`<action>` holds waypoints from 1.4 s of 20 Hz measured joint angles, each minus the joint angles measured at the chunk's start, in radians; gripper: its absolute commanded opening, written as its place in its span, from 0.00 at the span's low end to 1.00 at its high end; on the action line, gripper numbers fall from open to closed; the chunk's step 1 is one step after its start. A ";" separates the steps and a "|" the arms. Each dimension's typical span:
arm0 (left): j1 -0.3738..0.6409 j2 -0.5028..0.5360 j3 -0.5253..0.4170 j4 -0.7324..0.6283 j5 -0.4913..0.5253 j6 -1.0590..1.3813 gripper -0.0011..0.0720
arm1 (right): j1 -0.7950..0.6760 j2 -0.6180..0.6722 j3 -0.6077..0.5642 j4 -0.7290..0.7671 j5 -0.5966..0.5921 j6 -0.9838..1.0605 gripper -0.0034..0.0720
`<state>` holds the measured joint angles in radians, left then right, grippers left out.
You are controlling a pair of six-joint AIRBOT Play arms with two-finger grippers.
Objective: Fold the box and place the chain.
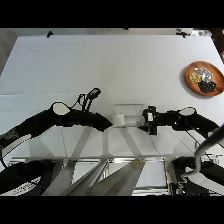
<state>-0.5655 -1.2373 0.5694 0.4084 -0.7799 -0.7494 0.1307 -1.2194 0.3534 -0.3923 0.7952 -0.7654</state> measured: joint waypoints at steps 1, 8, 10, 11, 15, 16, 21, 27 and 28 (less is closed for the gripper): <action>0.003 0.000 0.000 0.012 -0.006 -0.005 0.42 | 0.000 0.000 0.000 0.001 0.000 0.003 0.66; 0.054 0.001 0.000 0.051 -0.064 -0.033 0.59 | 0.000 0.000 0.000 0.001 0.000 0.002 0.66; 0.062 0.006 0.002 0.037 -0.070 -0.034 0.59 | 0.000 0.000 0.000 0.001 0.000 0.002 0.66; 0.064 0.010 0.004 0.033 -0.070 -0.034 0.59 | 0.000 0.000 0.000 0.001 0.000 0.002 0.66; 0.068 0.016 0.008 0.014 -0.046 -0.037 0.58 | 0.000 0.000 0.000 0.000 0.001 0.001 0.66; 0.068 0.016 0.009 0.013 -0.035 -0.036 0.58 | 0.000 0.000 0.000 0.001 0.001 0.001 0.66; 0.065 0.017 0.010 0.003 0.005 -0.040 0.58 | 0.000 0.000 0.000 0.000 0.001 0.001 0.66; 0.035 -0.012 0.055 -0.005 0.018 -0.084 0.74 | 0.000 0.000 0.000 0.001 0.001 0.001 0.66; 0.029 -0.021 0.069 0.001 0.014 -0.102 0.75 | 0.000 0.000 0.000 0.000 0.001 0.001 0.66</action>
<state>-0.5365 -1.2587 0.6380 0.4091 -0.7654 -0.8516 0.1307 -1.2194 0.3531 -0.3920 0.7963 -0.7643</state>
